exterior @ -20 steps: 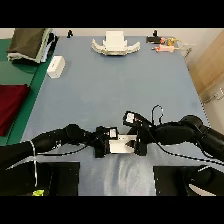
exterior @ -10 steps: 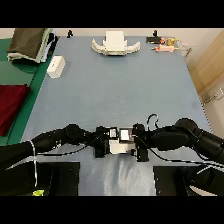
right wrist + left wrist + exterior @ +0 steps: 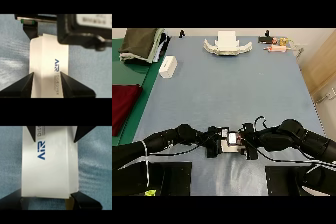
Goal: Fold the box.
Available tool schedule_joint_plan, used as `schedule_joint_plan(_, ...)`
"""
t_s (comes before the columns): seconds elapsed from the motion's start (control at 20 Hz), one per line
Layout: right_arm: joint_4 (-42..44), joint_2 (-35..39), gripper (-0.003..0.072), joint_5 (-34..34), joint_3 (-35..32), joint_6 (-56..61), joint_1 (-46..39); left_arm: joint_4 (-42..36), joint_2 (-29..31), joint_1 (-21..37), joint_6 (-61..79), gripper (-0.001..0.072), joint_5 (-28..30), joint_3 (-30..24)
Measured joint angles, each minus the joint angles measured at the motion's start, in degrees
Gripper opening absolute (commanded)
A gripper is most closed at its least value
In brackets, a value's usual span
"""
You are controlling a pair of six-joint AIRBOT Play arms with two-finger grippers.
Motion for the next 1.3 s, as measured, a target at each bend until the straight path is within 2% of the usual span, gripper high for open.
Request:
schedule_joint_plan(0.45,-3.3,0.0,0.0521,0.7,1.9,0.5,0.1,-0.2,0.0,0.1,0.0,0.0466,0.3,0.0)
schedule_joint_plan(0.95,-0.5,1.4,0.0521,1.0,2.1,1.0,0.1,0.1,0.0,0.1,0.2,0.0466,0.0,0.0)
schedule_joint_plan(1.3,-1.6,1.7,0.052,1.8,2.1,1.5,0.0,0.0,0.0,0.1,0.1,0.0466,0.0,0.0)
